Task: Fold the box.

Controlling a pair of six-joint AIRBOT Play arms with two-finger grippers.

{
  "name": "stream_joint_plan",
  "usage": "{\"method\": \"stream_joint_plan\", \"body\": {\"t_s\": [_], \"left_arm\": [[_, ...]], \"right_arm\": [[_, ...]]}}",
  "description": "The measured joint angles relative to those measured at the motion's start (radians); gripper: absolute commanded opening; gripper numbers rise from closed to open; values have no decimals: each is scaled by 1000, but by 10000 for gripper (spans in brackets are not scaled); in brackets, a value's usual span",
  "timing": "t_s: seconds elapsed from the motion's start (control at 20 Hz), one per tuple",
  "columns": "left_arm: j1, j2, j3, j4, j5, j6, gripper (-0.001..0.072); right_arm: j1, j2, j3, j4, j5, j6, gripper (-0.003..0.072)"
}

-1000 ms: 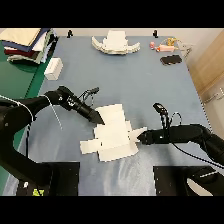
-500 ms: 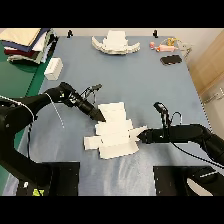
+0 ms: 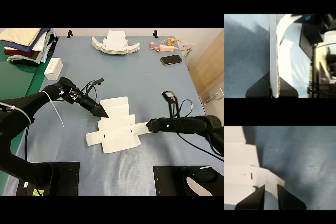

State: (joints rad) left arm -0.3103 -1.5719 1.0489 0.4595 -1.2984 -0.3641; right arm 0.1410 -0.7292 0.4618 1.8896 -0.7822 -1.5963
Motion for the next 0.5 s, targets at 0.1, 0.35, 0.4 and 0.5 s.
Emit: {"method": "stream_joint_plan", "body": {"t_s": [0.1,0.35,0.4,0.5], "left_arm": [[-35,60,0,16,57,33,9],[-119,223,-68,78,226,150,8],[-135,259,-100,81,271,188,8],[-166,330,-174,53,345,279,8]], "right_arm": [[-33,0,54,-131,-6,108,240],[-80,0,130,-262,-15,225,240],[-84,0,137,-274,-16,238,241],[-89,0,144,-286,-16,264,240]]}}
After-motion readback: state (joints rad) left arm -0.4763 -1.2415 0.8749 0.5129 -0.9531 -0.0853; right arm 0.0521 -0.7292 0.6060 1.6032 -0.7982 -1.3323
